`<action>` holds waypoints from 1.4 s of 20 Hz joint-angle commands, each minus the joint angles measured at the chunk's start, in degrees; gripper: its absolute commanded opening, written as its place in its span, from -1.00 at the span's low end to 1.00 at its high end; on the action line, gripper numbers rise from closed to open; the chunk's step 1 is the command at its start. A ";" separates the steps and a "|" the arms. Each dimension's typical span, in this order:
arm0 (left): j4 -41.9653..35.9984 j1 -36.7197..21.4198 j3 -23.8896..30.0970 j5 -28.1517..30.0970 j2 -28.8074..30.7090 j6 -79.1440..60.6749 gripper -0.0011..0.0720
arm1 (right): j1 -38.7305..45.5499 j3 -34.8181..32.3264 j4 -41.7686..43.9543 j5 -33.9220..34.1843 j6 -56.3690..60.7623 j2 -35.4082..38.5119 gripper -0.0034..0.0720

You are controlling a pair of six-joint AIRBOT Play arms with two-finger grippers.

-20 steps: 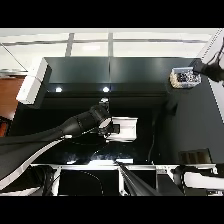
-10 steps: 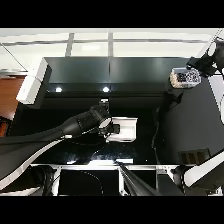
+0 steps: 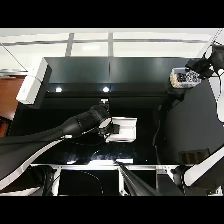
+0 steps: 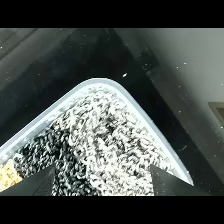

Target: Fold the box and place the chain.

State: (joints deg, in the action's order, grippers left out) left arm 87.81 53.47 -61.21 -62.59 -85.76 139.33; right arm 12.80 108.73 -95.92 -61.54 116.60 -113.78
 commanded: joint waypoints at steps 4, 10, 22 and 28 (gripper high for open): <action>0.04 -0.02 0.02 -0.07 -0.02 -0.02 -0.89 | 0.72 0.07 0.00 0.81 0.85 -1.88 0.80; 0.04 -0.02 0.02 -0.09 -0.02 -0.02 -0.89 | 0.72 0.07 2.71 1.16 0.81 -3.30 0.13; 0.02 -0.02 0.02 -0.72 -0.02 -0.02 -0.89 | 1.44 0.07 4.59 -3.50 -17.90 13.51 -0.79; 0.02 -0.02 0.02 -0.94 -0.02 -0.02 -0.89 | 1.25 0.00 19.91 -9.35 -29.53 26.91 -0.79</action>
